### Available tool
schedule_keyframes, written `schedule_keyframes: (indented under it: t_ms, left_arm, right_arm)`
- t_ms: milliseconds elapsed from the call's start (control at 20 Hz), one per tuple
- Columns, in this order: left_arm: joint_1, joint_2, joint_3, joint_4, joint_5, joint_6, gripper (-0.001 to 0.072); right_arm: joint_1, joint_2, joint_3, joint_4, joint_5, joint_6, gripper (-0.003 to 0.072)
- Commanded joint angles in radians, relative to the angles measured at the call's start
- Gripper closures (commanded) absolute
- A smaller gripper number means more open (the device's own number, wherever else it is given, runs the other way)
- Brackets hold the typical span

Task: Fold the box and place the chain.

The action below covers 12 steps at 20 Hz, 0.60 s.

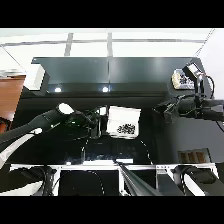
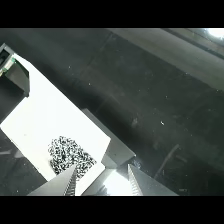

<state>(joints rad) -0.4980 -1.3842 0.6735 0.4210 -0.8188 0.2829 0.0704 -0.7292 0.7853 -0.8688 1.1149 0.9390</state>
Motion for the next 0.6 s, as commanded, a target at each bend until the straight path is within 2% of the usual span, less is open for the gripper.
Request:
schedule_keyframes:
  t_ms: [0,350,500,550]
  left_arm:
    - [-0.013,-0.001,0.002,0.015,0.0,0.01,-0.0001]
    - [-0.056,-0.003,0.005,0.077,0.039,0.0,0.0001]
    - [-0.056,-0.003,0.006,0.076,0.039,-0.001,0.0031]
    - [-0.056,-0.003,0.006,0.076,0.039,0.0,0.0184]
  right_arm:
    - [0.0,0.0,0.001,0.001,0.0,0.0,0.0318]
    - [0.0,0.0,0.001,0.001,-0.001,0.0,0.0319]
    - [0.0,0.0,0.001,0.001,0.0,0.0,0.0319]
    - [0.0,0.0,0.001,0.001,0.0,0.0,0.0319]
